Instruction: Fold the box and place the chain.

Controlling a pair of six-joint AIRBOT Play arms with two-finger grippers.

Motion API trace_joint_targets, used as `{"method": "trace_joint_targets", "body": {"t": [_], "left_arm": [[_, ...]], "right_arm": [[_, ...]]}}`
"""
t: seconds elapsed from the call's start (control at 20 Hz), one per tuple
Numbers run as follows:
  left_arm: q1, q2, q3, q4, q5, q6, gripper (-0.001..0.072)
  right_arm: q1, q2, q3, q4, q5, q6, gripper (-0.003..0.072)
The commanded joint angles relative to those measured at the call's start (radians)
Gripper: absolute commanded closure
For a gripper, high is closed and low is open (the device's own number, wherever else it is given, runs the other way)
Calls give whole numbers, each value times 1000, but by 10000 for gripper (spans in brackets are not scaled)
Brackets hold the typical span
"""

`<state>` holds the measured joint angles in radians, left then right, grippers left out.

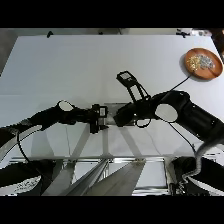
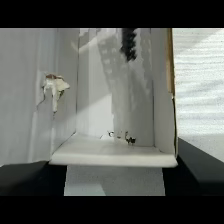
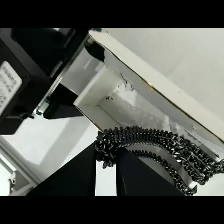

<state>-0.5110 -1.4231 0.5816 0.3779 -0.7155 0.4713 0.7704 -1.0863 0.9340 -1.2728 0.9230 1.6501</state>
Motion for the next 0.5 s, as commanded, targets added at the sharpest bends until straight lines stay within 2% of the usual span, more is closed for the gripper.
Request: {"method": "trace_joint_targets", "body": {"t": [0.0,0.2,0.25,0.3,0.35,0.45], "left_arm": [[0,1,0,0,0,0,315],[0,1,0,0,0,0,315],[-1,1,0,0,0,0,315],[0,1,0,0,0,0,315],[0,1,0,0,0,0,315],[-1,1,0,0,0,0,315]], "right_arm": [[1,-49,0,5,32,3,673],[1,-121,0,5,30,3,669],[1,-135,0,5,25,3,619],[1,-143,0,5,17,4,495],[1,-146,0,5,5,4,403],[1,-146,0,4,-18,4,402]]}}
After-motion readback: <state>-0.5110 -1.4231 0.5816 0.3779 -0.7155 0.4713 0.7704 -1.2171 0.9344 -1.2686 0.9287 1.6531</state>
